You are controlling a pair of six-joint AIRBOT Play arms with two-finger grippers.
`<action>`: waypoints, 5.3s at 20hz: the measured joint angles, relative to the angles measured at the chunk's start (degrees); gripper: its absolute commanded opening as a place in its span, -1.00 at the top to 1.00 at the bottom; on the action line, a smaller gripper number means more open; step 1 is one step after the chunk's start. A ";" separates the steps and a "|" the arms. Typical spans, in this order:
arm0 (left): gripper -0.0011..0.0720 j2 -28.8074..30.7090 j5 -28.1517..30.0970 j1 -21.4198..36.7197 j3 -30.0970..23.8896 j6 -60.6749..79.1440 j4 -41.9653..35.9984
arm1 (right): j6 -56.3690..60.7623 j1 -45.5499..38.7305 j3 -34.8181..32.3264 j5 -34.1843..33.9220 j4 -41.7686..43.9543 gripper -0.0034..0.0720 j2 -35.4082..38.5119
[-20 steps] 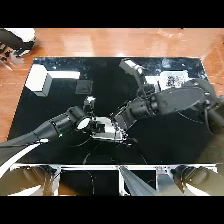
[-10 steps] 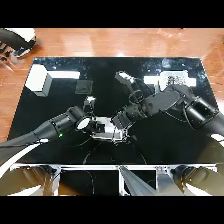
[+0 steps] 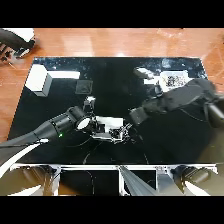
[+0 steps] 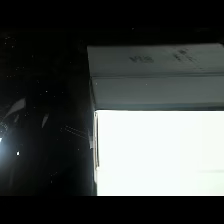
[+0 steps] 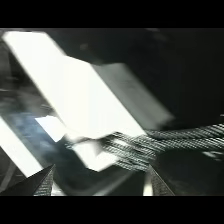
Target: Fold the box and place the chain.
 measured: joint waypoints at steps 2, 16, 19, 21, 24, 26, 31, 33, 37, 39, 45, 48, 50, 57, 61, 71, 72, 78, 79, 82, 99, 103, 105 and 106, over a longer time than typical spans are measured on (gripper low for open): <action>0.91 0.00 0.02 0.00 0.00 0.00 0.02 | -3.08 -5.07 -3.26 0.46 -2.51 -0.86 2.67; 0.91 0.00 0.13 0.00 0.00 0.00 0.02 | -54.36 2.64 -23.74 23.85 1.86 -0.87 -0.81; 0.91 0.00 0.13 0.00 0.00 0.00 0.02 | -56.72 6.36 -23.98 25.11 3.04 -0.86 -2.71; 0.91 0.00 0.11 0.00 0.00 0.00 0.00 | -57.61 7.91 -24.09 25.86 3.48 -0.86 -3.52; 0.91 0.00 0.09 0.00 0.00 0.00 0.02 | -59.21 9.09 -24.15 26.80 3.93 -0.86 -4.50; 0.91 0.00 0.09 0.00 0.00 0.00 0.02 | -61.13 9.40 -24.15 27.32 5.07 -0.86 -5.51; 0.91 0.00 0.07 0.00 0.00 0.00 0.00 | -65.90 9.81 -24.15 28.39 8.28 -0.86 -8.26; 0.91 0.00 0.04 0.00 0.00 0.00 0.02 | -66.62 9.81 -24.15 28.63 8.85 -0.86 -9.01; 0.91 0.00 0.07 0.00 0.00 0.00 0.02 | -67.25 10.29 -24.15 29.33 9.40 -0.68 -10.67; 0.91 0.00 0.09 0.00 0.00 0.00 0.02 | -67.43 11.15 -24.15 29.88 9.55 0.41 -11.26; 0.91 0.00 0.09 0.00 0.00 0.02 0.04 | -62.75 12.22 -23.96 27.50 8.55 0.85 -9.79; 0.91 0.00 0.13 0.00 0.00 0.00 0.04 | -53.86 10.69 -23.85 26.10 6.08 0.86 -4.28; 0.91 0.00 0.17 0.00 0.00 0.00 0.02 | -48.06 8.70 -23.52 24.24 4.87 0.86 1.01; 0.91 0.00 0.35 0.00 0.00 0.00 0.02 | -32.74 3.48 -14.03 14.78 7.91 0.86 14.64; 0.91 0.00 0.39 0.00 0.00 0.00 0.02 | -30.01 5.55 -9.68 14.05 15.19 0.86 15.30; 0.91 0.00 1.07 0.00 0.00 -0.02 0.00 | -28.20 13.55 -8.11 19.41 19.47 0.85 1.01; 0.91 0.00 1.14 0.00 0.00 -0.02 0.00 | -28.20 13.75 -8.11 19.54 19.41 0.85 -0.33; 0.91 0.00 1.53 0.00 0.00 -0.02 0.00 | -28.17 13.46 -8.07 19.15 16.28 -0.55 -3.65; 0.91 0.00 1.55 0.00 0.00 0.00 0.00 | -28.11 13.05 -8.07 18.62 15.82 -0.84 -3.80; 0.91 -0.02 1.57 0.00 0.00 -0.02 -0.02 | -27.10 10.45 -8.07 14.73 13.68 -0.84 -3.67; 0.91 -0.02 1.11 0.00 0.00 -0.02 0.00 | -51.76 2.05 -23.15 24.26 -1.86 -0.94 -2.67; 0.91 -0.02 1.09 0.00 0.00 -0.02 0.00 | -61.35 3.19 -23.91 26.38 0.85 -0.94 -5.92; 0.91 -0.02 1.05 0.00 0.00 -0.02 0.00 | -64.04 3.37 -24.04 27.93 2.01 -0.94 -7.26; 0.91 -0.02 1.05 0.00 0.00 -0.02 0.00 | -64.83 3.43 -24.09 28.72 2.32 -0.94 -7.78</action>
